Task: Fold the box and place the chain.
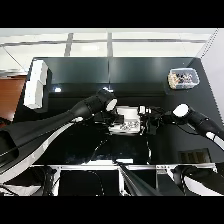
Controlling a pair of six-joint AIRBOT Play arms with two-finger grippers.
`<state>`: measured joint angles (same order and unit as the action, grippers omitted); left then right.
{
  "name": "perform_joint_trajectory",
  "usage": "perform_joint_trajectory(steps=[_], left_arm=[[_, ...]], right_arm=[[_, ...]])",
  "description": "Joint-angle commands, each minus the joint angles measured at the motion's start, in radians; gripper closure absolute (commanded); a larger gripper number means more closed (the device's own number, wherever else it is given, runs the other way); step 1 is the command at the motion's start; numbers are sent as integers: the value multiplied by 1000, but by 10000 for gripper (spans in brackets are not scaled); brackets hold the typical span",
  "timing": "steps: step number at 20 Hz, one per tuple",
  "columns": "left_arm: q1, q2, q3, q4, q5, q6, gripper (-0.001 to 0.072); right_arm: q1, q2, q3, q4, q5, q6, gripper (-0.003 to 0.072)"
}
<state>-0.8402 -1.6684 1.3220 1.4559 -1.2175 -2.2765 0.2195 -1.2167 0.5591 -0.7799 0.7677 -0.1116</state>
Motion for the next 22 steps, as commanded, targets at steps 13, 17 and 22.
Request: perform_joint_trajectory(steps=[13,17,22], left_arm=[[0,0,1,-2,6,-1,683],[0,0,1,-2,5,-1,683],[0,0,1,-3,6,-1,683]], right_arm=[[-32,431,124,-301,214,835,670],[-32,513,238,-148,298,886,671],[-31,516,312,190,248,885,670]])
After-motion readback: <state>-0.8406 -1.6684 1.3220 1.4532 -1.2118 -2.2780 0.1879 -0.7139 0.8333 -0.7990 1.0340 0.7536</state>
